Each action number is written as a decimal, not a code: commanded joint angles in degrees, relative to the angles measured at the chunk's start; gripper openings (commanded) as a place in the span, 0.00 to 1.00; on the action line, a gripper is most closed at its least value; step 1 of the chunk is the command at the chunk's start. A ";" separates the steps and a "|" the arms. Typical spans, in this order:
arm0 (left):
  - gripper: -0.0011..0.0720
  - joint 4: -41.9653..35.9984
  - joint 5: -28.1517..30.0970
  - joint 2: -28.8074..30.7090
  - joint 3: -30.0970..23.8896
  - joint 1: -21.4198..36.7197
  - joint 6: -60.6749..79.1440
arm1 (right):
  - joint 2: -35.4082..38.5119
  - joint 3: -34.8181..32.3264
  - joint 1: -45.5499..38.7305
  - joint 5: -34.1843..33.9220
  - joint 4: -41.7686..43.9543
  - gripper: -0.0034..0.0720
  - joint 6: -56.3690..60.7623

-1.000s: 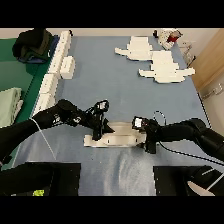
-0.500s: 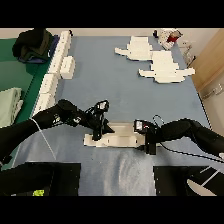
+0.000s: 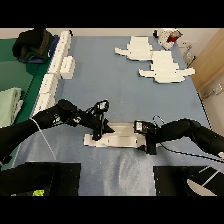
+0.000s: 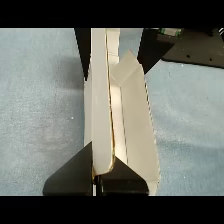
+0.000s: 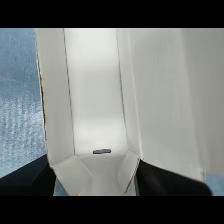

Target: Fold the box.

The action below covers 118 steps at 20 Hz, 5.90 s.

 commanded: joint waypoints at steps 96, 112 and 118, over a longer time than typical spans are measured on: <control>0.21 21.38 -13.25 17.14 0.24 9.73 -48.35 | -4.13 -0.09 1.86 3.34 -0.42 0.72 -0.85; 0.03 10.51 13.16 6.38 3.76 -9.55 -77.75 | -4.13 -0.09 1.86 3.37 -0.42 0.72 -0.85; 0.03 10.32 14.69 0.94 3.76 -6.27 -80.00 | -4.13 -0.09 1.86 3.34 -0.42 0.72 -0.85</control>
